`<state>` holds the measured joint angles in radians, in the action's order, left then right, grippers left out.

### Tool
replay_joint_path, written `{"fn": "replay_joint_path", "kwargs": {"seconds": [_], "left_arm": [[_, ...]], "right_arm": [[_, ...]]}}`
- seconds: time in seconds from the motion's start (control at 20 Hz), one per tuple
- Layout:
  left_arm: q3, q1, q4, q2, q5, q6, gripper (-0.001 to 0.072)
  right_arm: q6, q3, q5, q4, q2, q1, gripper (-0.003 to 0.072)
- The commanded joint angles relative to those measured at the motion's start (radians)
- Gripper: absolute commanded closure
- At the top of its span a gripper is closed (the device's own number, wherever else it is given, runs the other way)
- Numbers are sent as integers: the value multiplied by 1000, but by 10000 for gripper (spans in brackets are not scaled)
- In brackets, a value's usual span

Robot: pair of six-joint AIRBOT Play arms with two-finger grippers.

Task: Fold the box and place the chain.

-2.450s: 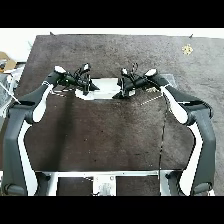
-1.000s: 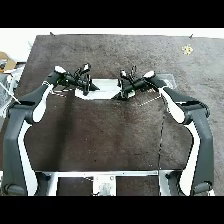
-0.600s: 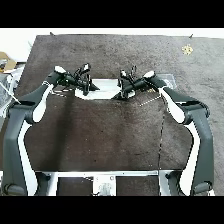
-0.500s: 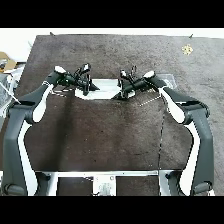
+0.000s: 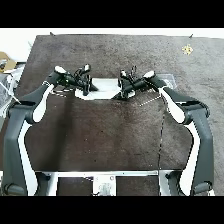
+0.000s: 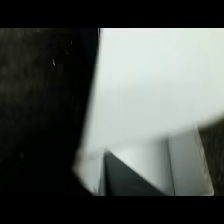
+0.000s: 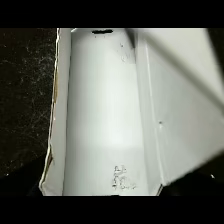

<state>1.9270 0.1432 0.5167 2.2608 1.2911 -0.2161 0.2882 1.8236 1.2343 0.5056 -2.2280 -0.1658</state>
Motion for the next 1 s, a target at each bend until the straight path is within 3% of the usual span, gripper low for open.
{"fn": "replay_joint_path", "kwargs": {"seconds": [0.0,0.45,0.55,0.7,0.75,0.8,0.95], "left_arm": [[7,-5,-68,-6,23,2,365],[94,-148,-113,-89,300,300,367],[82,-149,-168,-88,373,395,368],[45,-97,-151,-87,378,410,370],[43,-82,-150,-87,365,410,578],[43,-69,-155,-87,357,400,699],[43,-43,-156,-87,296,401,701]], "right_arm": [[0,0,0,-1,-1,1,247],[0,0,0,-1,-1,1,248],[0,0,0,-1,-1,1,247],[0,0,0,-1,-1,1,248],[0,0,0,-1,-1,1,247],[0,0,0,-1,-1,1,248],[0,0,0,-1,-1,1,247]]}}
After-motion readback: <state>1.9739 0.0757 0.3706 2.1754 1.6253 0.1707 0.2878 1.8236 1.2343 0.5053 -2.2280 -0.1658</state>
